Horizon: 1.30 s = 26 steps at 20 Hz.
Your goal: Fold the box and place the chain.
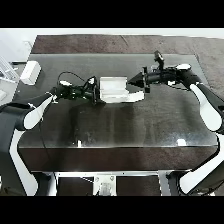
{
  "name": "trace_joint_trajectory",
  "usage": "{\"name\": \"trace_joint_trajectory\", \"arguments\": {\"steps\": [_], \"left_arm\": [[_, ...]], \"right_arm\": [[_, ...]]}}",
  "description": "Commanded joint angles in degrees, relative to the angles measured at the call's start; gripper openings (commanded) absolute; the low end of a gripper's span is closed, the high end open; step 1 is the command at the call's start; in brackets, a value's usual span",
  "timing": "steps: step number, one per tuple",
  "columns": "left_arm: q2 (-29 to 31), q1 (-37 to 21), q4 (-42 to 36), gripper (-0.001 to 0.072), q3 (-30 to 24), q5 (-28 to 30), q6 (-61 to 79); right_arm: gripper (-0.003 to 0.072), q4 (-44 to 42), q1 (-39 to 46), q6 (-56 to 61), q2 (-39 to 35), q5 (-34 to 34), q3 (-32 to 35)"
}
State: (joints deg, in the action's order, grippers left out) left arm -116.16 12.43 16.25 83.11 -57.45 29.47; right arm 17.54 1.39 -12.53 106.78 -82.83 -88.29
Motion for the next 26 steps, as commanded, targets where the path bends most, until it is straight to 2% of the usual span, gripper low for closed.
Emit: {"name": "trace_joint_trajectory", "arguments": {"steps": [1,3,11,14,18,26], "left_arm": [[0.00,0.04,0.00,0.0536,-0.02,-0.07,0.00],[0.00,0.04,0.00,0.0536,-0.02,-0.09,0.02],[0.00,0.04,0.00,0.0536,-0.02,-0.07,0.02],[0.00,0.04,0.00,0.0535,-0.02,-0.07,0.00],[0.00,0.04,0.00,0.0536,-0.02,-0.07,0.02],[0.00,0.04,0.00,0.0536,-0.02,-0.07,0.00]], "right_arm": [[0.0011,4.52,-3.87,2.05,0.66,9.18,-0.79],[0.0010,7.87,-5.42,2.05,1.38,11.74,-1.55],[0.0010,10.49,-5.95,3.82,3.21,22.18,-5.42],[0.0009,13.44,-6.12,4.76,4.42,23.47,-5.53],[0.0009,17.03,-6.69,7.02,6.01,22.23,-5.53],[0.0010,17.66,-7.39,9.81,5.95,12.33,-5.53]]}}
